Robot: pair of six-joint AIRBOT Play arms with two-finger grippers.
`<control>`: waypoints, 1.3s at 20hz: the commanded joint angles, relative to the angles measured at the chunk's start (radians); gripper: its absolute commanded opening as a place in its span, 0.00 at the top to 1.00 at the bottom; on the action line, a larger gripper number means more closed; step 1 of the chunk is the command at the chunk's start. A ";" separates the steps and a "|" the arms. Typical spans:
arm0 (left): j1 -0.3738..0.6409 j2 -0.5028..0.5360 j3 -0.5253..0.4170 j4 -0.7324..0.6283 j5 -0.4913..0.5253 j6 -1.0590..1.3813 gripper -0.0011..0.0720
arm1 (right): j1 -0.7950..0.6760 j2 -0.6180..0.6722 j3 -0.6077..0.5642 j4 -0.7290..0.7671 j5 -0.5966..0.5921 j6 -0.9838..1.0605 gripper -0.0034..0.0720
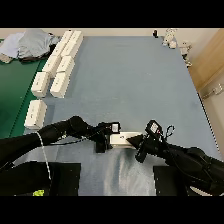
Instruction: Fold the box.
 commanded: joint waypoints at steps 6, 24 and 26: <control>0.000 0.000 0.000 0.001 0.001 0.002 0.41 | -0.201 -0.189 0.213 -0.121 -0.124 0.000 0.93; 0.000 0.000 0.000 0.000 0.001 0.002 0.41 | -0.641 -0.848 1.050 -0.785 -0.990 0.749 0.94; 0.000 0.002 0.001 -0.001 0.000 -0.004 0.41 | -0.641 -0.848 1.050 -0.786 -1.004 0.748 0.94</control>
